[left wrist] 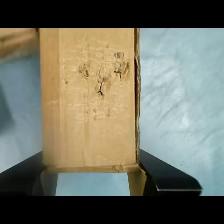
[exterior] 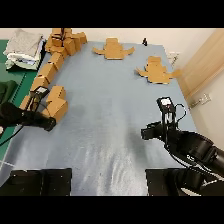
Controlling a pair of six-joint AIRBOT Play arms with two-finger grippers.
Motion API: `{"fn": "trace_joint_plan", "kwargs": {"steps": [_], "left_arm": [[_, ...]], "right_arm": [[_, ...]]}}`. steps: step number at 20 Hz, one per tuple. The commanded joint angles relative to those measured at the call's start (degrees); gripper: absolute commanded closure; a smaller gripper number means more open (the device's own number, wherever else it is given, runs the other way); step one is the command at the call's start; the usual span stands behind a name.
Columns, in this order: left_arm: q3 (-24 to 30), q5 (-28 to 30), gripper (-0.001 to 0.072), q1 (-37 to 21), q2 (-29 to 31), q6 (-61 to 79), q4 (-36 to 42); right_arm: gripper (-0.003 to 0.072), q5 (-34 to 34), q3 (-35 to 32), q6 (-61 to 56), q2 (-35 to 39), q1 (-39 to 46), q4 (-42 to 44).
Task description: Fold the box.
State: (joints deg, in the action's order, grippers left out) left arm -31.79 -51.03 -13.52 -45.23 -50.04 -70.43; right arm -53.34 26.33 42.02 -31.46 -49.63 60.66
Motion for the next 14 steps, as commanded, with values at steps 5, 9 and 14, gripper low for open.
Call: {"fn": "trace_joint_plan", "kwargs": {"steps": [5,9,14], "left_arm": [[5.6,1.5,0.0218,-5.2,1.2,-3.3,-1.8],[5.9,9.4,0.0218,-5.1,-2.4,-4.1,-1.5],[3.2,19.0,0.0218,-4.2,-11.4,-6.8,1.2]], "right_arm": [[0.068,1.0,0.0,0.0,0.0,0.0,-1.5],[0.068,1.2,0.0,0.0,0.0,0.0,-1.5],[0.068,3.6,0.0,0.0,0.0,0.0,-1.5]]}}
